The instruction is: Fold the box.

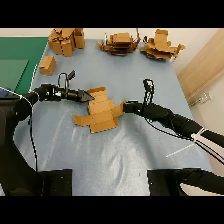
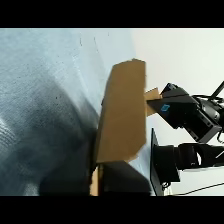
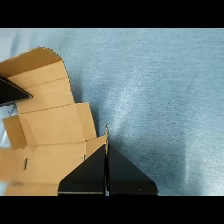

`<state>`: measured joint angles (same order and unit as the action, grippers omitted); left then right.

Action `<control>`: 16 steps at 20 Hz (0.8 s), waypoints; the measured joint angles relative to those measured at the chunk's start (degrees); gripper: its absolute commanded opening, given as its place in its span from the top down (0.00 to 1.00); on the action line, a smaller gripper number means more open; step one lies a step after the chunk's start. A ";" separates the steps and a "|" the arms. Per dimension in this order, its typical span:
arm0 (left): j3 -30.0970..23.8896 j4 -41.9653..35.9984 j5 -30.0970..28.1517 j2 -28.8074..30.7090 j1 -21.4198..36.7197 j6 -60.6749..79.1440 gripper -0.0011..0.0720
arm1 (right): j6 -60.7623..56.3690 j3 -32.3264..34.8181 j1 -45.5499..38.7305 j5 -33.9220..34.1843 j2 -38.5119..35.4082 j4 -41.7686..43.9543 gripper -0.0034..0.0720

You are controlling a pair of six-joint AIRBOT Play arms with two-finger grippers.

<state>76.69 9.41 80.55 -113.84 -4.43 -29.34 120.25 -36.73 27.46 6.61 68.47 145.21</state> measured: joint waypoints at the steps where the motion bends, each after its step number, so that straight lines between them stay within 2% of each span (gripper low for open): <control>1: 0.42 0.24 0.22 -0.02 -0.02 0.04 0.96 | -0.02 0.00 0.02 0.09 0.00 0.00 0.95; 4: 3.08 0.20 1.84 0.00 -0.02 0.87 0.96 | -0.04 0.00 0.02 -0.13 -0.17 0.02 0.95; 9: 11.19 2.01 6.29 0.02 -0.39 4.33 0.96 | -0.07 0.00 0.00 0.57 -2.34 -1.16 0.94; 10: 12.87 4.02 7.21 0.04 -0.79 5.66 0.96 | -0.22 0.00 0.02 1.53 -3.10 -2.40 0.90; 12: 15.23 8.57 8.94 0.13 -1.73 7.52 0.96 | -0.20 0.00 0.02 3.98 -4.83 -6.34 0.75; 16: 17.14 14.62 9.46 0.90 -3.93 10.91 0.97 | -2.49 -0.02 -0.02 12.57 -8.20 -20.02 0.74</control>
<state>93.82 24.03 90.02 -112.95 -8.36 -18.44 117.75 -36.75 27.44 19.18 60.27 125.19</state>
